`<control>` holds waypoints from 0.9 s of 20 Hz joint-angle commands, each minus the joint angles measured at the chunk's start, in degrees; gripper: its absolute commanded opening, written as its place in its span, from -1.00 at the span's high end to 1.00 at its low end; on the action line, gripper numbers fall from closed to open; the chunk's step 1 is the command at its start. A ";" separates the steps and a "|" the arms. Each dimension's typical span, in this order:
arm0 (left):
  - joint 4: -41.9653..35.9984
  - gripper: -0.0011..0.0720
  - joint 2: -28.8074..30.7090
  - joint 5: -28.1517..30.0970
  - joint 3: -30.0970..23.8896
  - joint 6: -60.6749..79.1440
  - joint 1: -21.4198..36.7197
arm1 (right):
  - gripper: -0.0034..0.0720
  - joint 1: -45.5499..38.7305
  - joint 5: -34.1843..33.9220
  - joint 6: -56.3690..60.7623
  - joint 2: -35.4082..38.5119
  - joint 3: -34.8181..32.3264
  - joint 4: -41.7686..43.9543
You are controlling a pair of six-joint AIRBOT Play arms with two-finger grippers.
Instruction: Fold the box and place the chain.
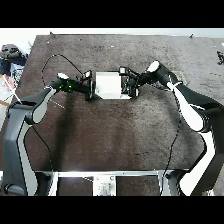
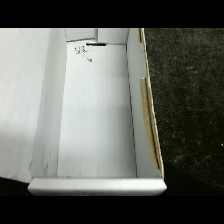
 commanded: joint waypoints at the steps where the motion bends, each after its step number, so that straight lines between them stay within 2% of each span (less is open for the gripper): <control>1: 0.00 0.05 -0.02 0.00 0.00 0.00 0.07 | 0.20 0.24 1.07 -0.22 -0.74 -0.02 3.98; 6: 0.00 0.05 -0.02 0.00 -0.02 0.00 0.07 | 0.20 0.90 0.83 -0.66 -2.05 -0.02 5.40; 13: 0.00 0.05 -0.02 0.00 -0.02 0.00 0.07 | 0.19 2.56 -3.28 -0.66 -2.29 -0.02 5.33; 14: 0.00 0.05 -0.02 0.00 0.00 0.00 0.07 | 0.04 2.49 -3.28 -0.63 -2.29 -0.02 4.81; 15: 0.00 0.05 -0.02 0.00 -0.02 0.00 0.07 | -0.45 2.43 -3.28 -0.63 -2.29 -0.02 4.02; 16: 0.00 0.05 -0.02 0.00 0.00 0.00 0.07 | -0.53 2.43 -3.50 -0.61 -2.29 -0.02 3.19; 18: 0.00 0.05 -0.02 0.00 -0.02 0.00 0.07 | -0.52 2.43 -3.45 -0.61 -2.27 -0.02 2.75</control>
